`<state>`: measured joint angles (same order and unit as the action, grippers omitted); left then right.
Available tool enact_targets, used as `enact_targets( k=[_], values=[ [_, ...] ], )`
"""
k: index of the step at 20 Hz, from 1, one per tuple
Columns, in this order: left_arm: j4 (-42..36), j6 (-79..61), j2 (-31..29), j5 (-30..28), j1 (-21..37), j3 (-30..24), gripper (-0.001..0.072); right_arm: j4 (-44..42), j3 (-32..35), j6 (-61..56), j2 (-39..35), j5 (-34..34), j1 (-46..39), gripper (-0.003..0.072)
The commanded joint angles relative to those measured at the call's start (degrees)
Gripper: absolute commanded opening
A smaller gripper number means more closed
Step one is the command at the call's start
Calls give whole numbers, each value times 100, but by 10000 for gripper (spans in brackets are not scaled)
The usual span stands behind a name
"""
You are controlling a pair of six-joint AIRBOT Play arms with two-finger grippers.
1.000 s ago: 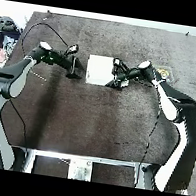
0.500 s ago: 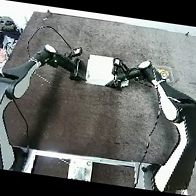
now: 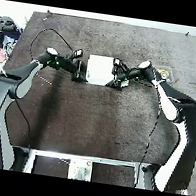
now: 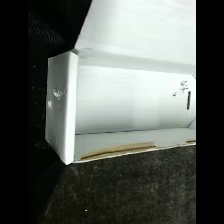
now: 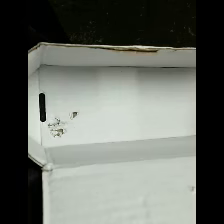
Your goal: Fold the box and place the chain.
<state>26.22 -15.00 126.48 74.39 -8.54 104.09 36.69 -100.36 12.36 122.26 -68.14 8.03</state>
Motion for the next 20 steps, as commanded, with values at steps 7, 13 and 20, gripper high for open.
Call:
enact_targets(
  k=[7, 13, 20],
  values=[
    [-68, -195, 85, -343, -223, 7, 720, -2, 0, 2, 2, 0, 0, 422],
    [-90, -175, 87, -330, -223, 4, 720, -2, 0, 2, 2, 0, 0, 422],
    [-4, -109, 87, -323, -223, 4, 720, -2, 0, 2, 2, 0, 0, 421]
  ],
)
